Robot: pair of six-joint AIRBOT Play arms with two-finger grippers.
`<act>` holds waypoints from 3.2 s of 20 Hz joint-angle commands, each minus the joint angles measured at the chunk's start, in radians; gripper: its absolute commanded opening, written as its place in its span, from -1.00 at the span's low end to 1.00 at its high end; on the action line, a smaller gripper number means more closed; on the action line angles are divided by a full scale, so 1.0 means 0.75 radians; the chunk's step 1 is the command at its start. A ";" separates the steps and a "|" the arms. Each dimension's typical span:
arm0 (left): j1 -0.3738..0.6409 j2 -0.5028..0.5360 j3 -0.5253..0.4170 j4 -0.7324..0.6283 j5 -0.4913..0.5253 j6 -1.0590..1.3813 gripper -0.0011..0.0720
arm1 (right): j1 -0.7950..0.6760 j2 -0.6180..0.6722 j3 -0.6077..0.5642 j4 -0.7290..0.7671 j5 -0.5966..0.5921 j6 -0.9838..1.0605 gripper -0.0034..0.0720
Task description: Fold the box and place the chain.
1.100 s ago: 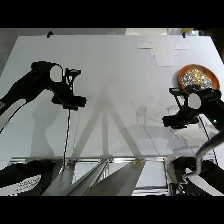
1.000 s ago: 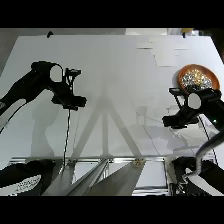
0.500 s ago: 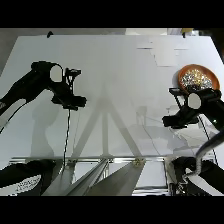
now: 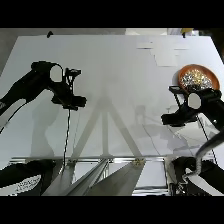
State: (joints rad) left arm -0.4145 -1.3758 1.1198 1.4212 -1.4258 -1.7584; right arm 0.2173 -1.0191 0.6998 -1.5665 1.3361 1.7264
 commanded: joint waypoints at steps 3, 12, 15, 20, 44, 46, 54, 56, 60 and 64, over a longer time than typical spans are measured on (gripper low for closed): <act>-0.001 0.001 -0.001 0.000 0.001 0.001 -0.94 | -0.248 -0.024 0.188 -0.255 0.131 -0.116 -0.88; -0.001 0.001 -0.001 -0.001 0.001 0.001 -0.94 | -1.118 -0.311 0.328 -0.434 0.136 -0.415 0.37; -0.001 0.001 -0.001 0.001 0.001 0.001 -0.94 | -1.122 -0.374 0.330 -0.499 0.067 -0.480 0.37; -0.001 0.001 -0.001 0.001 0.001 0.001 -0.94 | -1.073 -0.404 0.379 -0.498 -0.034 -0.580 0.35; -0.001 0.001 -0.001 0.001 0.001 0.001 -0.94 | -0.427 0.173 0.073 0.470 -0.227 -0.615 -0.88; -0.001 0.001 -0.001 0.001 0.001 0.001 -0.94 | -0.290 0.319 -0.101 0.523 -0.370 -0.529 -0.88; -0.001 0.001 -0.001 0.009 0.241 0.021 -0.94 | 0.175 0.501 -0.328 0.379 -0.656 -0.164 -0.87; -0.001 -0.002 -0.001 -0.004 0.291 0.203 -0.94 | 0.202 0.501 -0.328 0.374 -0.656 -0.161 -0.87; -0.001 -0.043 -0.001 -0.144 0.276 0.568 -0.69 | 0.202 0.501 -0.328 0.374 -0.655 -0.161 -0.87; -0.019 -0.094 -0.001 -0.174 0.234 0.685 -0.94 | 0.202 0.501 -0.328 0.378 -0.654 -0.161 -0.87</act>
State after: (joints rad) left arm -0.4225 -1.4239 1.1194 1.3270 -1.2499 -1.3613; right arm 0.3637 -0.6445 0.4549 -1.2812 0.8494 1.5997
